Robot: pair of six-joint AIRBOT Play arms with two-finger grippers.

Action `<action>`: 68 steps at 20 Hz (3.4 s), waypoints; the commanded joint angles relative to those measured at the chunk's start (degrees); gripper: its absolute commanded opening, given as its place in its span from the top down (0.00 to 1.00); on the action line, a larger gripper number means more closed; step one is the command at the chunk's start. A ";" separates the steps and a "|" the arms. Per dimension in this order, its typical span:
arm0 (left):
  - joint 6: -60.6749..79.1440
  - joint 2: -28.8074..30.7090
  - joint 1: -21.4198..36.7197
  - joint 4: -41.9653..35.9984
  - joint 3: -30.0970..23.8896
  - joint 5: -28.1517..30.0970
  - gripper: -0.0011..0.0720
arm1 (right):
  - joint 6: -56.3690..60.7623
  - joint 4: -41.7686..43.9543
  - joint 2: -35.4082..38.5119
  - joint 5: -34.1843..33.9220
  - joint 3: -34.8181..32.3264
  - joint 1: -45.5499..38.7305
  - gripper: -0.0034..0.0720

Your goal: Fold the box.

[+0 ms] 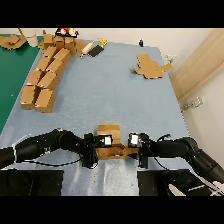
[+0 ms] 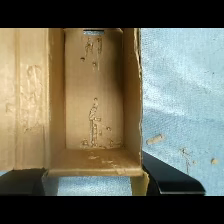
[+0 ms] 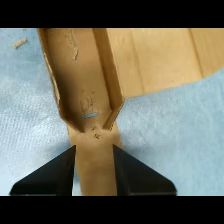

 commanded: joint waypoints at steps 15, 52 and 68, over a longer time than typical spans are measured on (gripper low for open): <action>0.00 0.02 -0.02 0.02 0.00 0.00 0.46 | -10.43 8.81 -6.88 6.58 0.33 4.26 0.85; 0.00 0.02 -0.02 0.02 0.00 0.00 0.46 | -4.83 8.96 -8.57 9.88 0.33 7.43 0.17; 0.02 0.04 -0.02 0.02 0.00 0.00 0.46 | 96.96 -40.26 7.52 -14.69 6.69 5.18 0.95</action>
